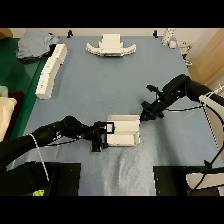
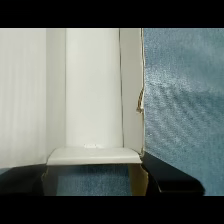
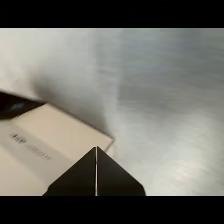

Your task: Fold the box.

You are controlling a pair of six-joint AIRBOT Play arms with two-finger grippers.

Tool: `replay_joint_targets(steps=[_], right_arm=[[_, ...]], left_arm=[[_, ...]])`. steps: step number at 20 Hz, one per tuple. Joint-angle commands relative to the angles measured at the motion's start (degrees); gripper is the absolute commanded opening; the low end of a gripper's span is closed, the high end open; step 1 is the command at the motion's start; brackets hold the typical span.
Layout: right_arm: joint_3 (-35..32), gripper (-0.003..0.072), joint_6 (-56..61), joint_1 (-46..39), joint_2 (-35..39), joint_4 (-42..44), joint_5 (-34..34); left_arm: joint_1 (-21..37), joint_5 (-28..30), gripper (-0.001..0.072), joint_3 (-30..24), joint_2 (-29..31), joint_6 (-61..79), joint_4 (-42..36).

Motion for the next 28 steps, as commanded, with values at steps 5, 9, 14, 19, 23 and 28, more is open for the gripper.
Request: replay_joint_targets(steps=[5, 9, 14, 19, 23, 28], right_arm=[[0.3, 0.0001, -20.1, 2.4, -4.2, 11.8, -13.3], [0.0, 0.0001, -23.6, 7.3, 0.5, 9.9, -8.9], [-7.3, 0.0001, -27.8, 12.0, 12.1, 8.2, 12.1], [-19.8, 0.0001, -30.0, 20.5, 24.9, 4.0, 32.6], [-25.7, 0.0001, -30.0, 26.6, 29.9, 1.8, 41.1], [-26.9, 0.0001, -29.5, 34.2, 32.2, -4.6, 46.3]], left_arm=[[0.0, 0.0, 0.0480, 0.0, 0.0, 0.0, 0.0], [0.0, 0.0, 0.0480, 0.0, 0.0, 0.0, 0.0], [0.0, 0.0, 0.0480, 0.0, 0.0, 0.0, 0.0], [0.0, 0.0, 0.0480, 0.0, 0.0, 0.0, 0.0], [0.0, 0.0, 0.0480, 0.0, 0.0, 0.0, 0.0], [0.0, 0.0, 0.0480, 0.0, 0.0, 0.0, 0.0]])
